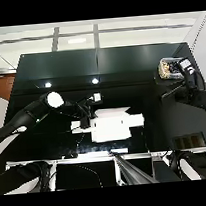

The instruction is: Fold the box and place the chain.

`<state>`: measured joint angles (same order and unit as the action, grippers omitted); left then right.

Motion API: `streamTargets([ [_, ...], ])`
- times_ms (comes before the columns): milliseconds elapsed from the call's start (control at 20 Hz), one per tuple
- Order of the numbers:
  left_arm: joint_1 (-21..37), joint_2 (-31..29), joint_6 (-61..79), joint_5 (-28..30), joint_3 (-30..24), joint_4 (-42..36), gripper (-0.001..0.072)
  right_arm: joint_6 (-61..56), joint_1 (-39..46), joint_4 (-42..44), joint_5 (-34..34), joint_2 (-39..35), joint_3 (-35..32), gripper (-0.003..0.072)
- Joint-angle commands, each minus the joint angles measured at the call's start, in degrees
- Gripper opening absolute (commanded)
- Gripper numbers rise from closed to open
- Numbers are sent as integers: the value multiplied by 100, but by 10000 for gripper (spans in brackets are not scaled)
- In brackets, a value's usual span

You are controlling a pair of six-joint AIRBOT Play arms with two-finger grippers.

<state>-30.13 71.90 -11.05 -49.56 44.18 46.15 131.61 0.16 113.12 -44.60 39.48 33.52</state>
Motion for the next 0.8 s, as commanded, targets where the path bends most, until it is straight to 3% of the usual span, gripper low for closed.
streamTargets([
  [0,348,-11,1239,343,-492,-1204,28,595,-188,245,-44,26,-127,707],
  [100,468,-11,1611,485,-713,-1561,28,710,-284,343,-44,52,-254,707],
  [750,481,420,2326,326,-717,-1397,30,1974,-1228,426,-85,68,-868,707],
])
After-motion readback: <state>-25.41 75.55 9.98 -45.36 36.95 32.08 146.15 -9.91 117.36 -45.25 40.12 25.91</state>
